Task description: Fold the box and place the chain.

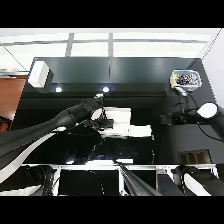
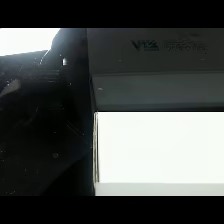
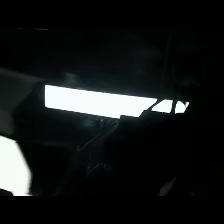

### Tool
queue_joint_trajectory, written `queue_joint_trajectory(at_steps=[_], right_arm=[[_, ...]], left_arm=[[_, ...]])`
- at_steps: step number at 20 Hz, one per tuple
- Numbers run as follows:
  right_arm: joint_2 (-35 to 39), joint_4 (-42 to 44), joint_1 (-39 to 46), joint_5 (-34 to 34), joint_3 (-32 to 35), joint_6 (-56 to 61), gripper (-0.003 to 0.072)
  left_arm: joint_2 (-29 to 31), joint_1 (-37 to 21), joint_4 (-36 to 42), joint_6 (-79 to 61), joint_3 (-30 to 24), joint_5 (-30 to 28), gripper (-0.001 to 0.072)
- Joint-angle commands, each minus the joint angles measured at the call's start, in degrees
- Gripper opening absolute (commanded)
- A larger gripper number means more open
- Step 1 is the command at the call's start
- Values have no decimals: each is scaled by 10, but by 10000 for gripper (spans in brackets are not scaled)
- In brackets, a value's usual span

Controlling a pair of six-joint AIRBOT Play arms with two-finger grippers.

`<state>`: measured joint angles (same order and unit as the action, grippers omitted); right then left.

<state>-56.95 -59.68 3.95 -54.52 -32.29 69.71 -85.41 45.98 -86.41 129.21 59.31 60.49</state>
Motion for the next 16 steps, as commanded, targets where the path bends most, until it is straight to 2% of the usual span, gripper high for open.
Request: queue_joint_trajectory(at_steps=[1, 4, 6, 8, 11, 13, 15, 16], right_arm=[[1, 38, 104, -15, 56, 90, 14], [-12, 185, 77, -52, 106, -33, 14], [-44, 225, 37, -85, 110, -67, 14], [-76, 271, -5, -59, 110, -81, 14], [-99, 393, -42, -50, 99, -176, 14], [-99, 428, -52, -67, 83, -197, 15], [-99, 428, -56, -87, 64, -196, 28], [-99, 427, -61, -92, 57, -196, 210]], left_arm=[[0, 0, 1, 0, 0, 0, 26], [0, 0, 1, 0, 0, 0, 26], [0, 0, 1, 0, 0, 0, 26], [0, 0, 1, 0, 0, 0, 26], [0, 0, 1, 0, 0, 0, 26], [0, 0, 1, 0, 0, 0, 26], [0, 0, 1, 0, 0, 0, 26], [0, 0, 1, 0, 0, 0, 27]])
